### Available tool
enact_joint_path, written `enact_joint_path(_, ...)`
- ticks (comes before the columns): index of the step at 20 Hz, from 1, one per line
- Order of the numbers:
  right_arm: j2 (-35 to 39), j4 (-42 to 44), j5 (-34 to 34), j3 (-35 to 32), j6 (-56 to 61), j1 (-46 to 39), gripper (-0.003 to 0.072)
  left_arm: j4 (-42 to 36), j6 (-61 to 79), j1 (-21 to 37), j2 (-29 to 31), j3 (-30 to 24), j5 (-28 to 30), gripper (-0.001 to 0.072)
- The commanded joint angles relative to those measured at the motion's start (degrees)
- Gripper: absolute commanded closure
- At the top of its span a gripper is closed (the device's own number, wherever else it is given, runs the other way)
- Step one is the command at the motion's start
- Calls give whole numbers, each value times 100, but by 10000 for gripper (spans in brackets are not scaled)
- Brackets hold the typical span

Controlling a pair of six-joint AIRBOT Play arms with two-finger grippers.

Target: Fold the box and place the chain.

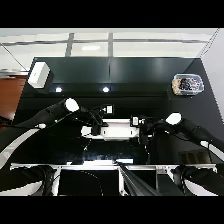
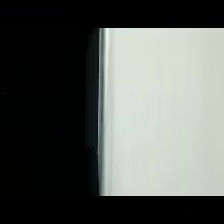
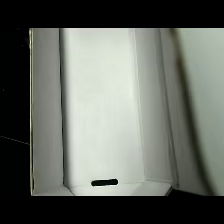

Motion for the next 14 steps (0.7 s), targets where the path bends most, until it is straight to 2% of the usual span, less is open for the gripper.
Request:
enact_joint_path(1, -22, -299, -188, 0, 225, 170, 27, -2, 2, 4, -2, 4, 57, 680)
enact_joint_path(14, -26, -396, -254, -2, 313, 234, 27, -2, 0, 4, -2, 4, 52, 680)
